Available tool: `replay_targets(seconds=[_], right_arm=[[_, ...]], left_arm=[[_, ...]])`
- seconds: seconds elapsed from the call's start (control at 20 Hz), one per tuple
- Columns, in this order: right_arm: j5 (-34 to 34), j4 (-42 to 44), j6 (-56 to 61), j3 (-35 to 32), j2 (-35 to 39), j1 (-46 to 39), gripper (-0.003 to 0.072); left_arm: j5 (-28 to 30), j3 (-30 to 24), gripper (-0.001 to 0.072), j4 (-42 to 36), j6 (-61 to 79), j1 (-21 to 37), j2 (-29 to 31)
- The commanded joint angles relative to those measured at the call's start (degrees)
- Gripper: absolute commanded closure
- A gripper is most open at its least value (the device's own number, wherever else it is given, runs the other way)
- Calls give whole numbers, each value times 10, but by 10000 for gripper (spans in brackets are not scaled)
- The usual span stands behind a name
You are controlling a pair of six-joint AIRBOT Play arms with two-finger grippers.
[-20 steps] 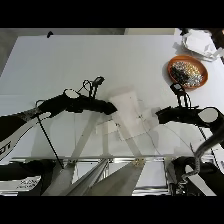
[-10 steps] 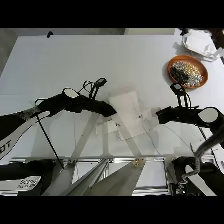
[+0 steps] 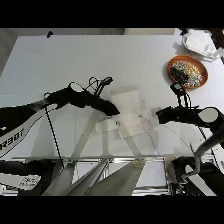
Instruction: Fold the box and place the chain.
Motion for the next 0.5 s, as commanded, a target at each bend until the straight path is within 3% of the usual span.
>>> replay_targets(seconds=[0.0,0.05,0.1,0.3,0.4,0.45], right_arm=[[0,0,0,0,0,1,676],[0,0,0,0,0,1,676],[0,0,0,0,0,1,676],[7,4,0,0,1,1,669],[21,23,0,3,4,1,561],[39,26,0,12,7,1,554]], left_arm=[[-11,10,579,29,11,1,-7],[-10,10,612,29,30,1,-7],[-11,10,699,29,57,1,-7],[-8,10,703,29,138,0,12],[-8,10,703,35,163,0,36],[-10,10,704,42,163,0,53]])
